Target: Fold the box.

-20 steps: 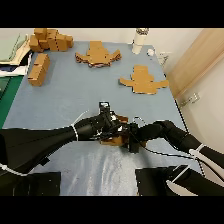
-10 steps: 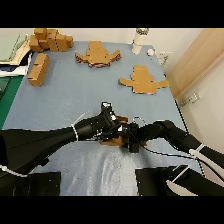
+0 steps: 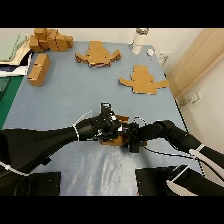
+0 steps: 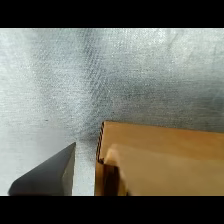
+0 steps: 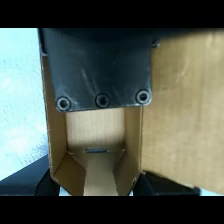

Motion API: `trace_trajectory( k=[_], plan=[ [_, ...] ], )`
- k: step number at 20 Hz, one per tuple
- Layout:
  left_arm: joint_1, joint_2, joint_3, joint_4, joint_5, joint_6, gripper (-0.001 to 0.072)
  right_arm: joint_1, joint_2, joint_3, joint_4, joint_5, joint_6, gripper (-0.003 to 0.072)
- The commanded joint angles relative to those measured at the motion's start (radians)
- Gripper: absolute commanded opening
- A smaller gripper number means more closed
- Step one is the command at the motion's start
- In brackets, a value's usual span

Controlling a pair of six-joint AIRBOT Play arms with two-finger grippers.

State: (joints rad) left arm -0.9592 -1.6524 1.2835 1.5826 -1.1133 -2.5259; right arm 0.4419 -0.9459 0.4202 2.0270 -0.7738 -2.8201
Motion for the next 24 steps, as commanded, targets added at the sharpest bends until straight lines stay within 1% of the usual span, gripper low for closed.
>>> trace_trajectory(
  k=[1, 5, 7, 10, 12, 14, 17, 24],
  plan=[
    [0.001, 0.001, 0.001, -0.019, -0.005, -0.004, 0.0401, 0.0, 0.0, 0.0, 0.003, 0.003, 0.0, 0.0472],
    [0.001, 0.003, 0.005, -0.02, -0.007, -0.001, 0.0402, 0.0, 0.0, 0.0, 0.003, 0.003, 0.0, 0.0471],
    [0.003, 0.003, 0.026, -0.023, -0.023, 0.024, 0.0402, 0.0, 0.0, 0.0, 0.003, 0.003, 0.0, 0.0472],
    [0.031, 0.003, 0.051, -0.104, -0.037, 0.086, 0.0402, 0.0, 0.0, 0.0, 0.003, 0.003, 0.0, 0.0472],
    [0.056, 0.003, 0.051, -0.16, -0.048, 0.108, 0.0402, 0.0, 0.0, 0.0, 0.003, 0.003, 0.0, 0.0472],
    [0.073, 0.004, 0.051, -0.187, -0.06, 0.133, 0.0402, 0.0, 0.0, 0.0, 0.003, 0.003, 0.0, 0.0472],
    [0.082, 0.003, 0.051, -0.187, -0.072, 0.136, 0.0401, 0.0, 0.0, 0.0, 0.003, 0.003, 0.0, 0.0472],
    [0.081, 0.0, 0.046, -0.138, -0.055, 0.148, 0.04, 0.0, 0.0, 0.0, 0.003, 0.003, 0.0, 0.0472]
  ],
)
